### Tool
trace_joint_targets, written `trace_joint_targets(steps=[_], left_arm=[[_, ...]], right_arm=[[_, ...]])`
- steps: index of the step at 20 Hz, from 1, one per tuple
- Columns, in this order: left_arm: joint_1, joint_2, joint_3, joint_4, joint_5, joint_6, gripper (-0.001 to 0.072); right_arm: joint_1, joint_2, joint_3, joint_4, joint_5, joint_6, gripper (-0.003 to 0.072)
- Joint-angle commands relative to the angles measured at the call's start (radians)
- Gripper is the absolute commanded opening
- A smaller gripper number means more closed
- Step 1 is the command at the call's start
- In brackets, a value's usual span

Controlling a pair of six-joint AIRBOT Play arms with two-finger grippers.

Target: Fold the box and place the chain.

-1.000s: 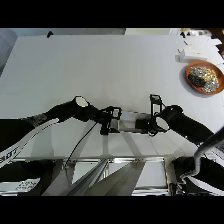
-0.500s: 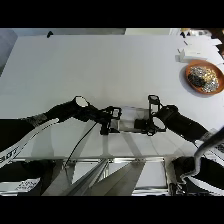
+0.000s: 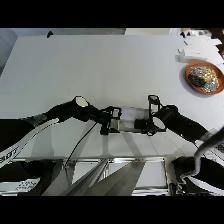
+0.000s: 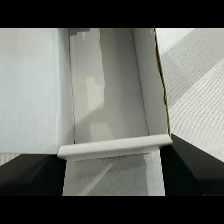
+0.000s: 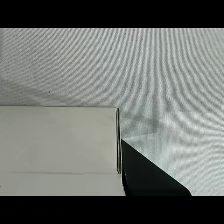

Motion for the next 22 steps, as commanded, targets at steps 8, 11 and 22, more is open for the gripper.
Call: trace_joint_targets(steps=[8,11,22], left_arm=[[0.0,0.0,0.0,0.001,0.0,0.0,0.0208],[0.0,0.0,0.0,0.001,0.0,0.0,0.0208],[0.0,0.0,0.0,0.0,0.0,0.0,0.0208]], right_arm=[[0.001,0.263,0.0,-0.059,0.177,-0.152,0.0346],[0.001,0.391,0.028,-0.039,0.293,-0.261,0.0344],[-0.654,0.208,0.489,-0.167,0.156,-0.742,0.0293]])
